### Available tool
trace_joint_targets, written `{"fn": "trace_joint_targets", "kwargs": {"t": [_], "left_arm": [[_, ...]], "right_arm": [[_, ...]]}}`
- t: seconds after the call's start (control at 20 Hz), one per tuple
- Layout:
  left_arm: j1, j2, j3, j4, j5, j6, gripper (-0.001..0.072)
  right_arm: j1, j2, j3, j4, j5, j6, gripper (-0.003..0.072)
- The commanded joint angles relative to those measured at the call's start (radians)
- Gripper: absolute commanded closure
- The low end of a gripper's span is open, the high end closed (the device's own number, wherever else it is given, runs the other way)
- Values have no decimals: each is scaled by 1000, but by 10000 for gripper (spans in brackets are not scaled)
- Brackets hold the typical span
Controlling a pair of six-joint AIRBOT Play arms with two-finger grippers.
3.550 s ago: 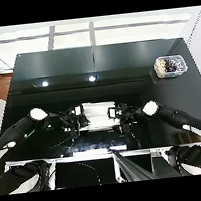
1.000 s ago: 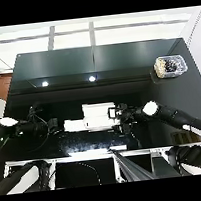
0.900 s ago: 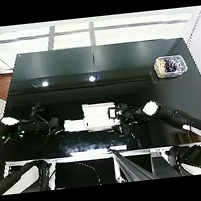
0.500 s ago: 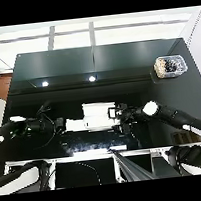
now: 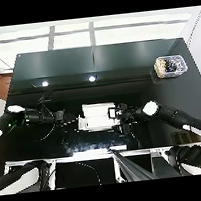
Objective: Fold the box and place the chain.
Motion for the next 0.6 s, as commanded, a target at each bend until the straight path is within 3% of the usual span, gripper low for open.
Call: {"fn": "trace_joint_targets", "kwargs": {"t": [0.0,0.3,0.55], "left_arm": [[-105,46,18,33,39,-74,69],[-299,62,18,79,217,-210,69],[-358,62,18,83,318,-289,69]], "right_arm": [[1,0,0,0,0,2,213],[1,0,0,0,0,3,213],[1,0,0,0,0,3,213]]}}
